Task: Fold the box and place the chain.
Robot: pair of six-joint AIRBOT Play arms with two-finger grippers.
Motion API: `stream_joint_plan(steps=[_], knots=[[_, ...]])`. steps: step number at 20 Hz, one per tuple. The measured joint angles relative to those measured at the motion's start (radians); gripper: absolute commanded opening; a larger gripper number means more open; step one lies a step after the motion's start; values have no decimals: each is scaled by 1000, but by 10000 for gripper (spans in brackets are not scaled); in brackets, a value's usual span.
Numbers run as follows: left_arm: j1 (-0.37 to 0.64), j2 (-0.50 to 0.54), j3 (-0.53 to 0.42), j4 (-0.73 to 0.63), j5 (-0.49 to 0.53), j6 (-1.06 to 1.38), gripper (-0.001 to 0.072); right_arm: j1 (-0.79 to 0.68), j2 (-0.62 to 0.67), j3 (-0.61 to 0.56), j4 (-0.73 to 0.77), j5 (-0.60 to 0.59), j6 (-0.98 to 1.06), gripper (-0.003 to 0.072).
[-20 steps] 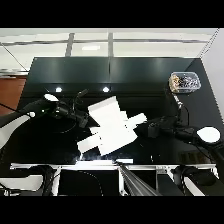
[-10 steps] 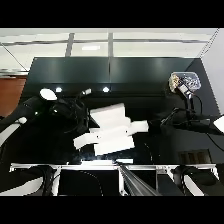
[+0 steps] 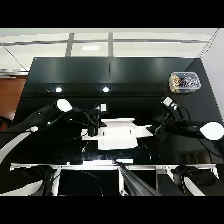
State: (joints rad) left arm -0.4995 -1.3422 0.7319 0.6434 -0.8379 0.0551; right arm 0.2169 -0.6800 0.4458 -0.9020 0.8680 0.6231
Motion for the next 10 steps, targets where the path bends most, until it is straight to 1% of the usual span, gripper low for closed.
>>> stream_joint_plan(steps=[6,10], knots=[[-14,-42,-2,-5,35,14,24,71,-21,-42,-25,-37,-67,589],[-16,-52,-2,-1,39,17,24,126,-26,-77,-42,-34,-136,590]])
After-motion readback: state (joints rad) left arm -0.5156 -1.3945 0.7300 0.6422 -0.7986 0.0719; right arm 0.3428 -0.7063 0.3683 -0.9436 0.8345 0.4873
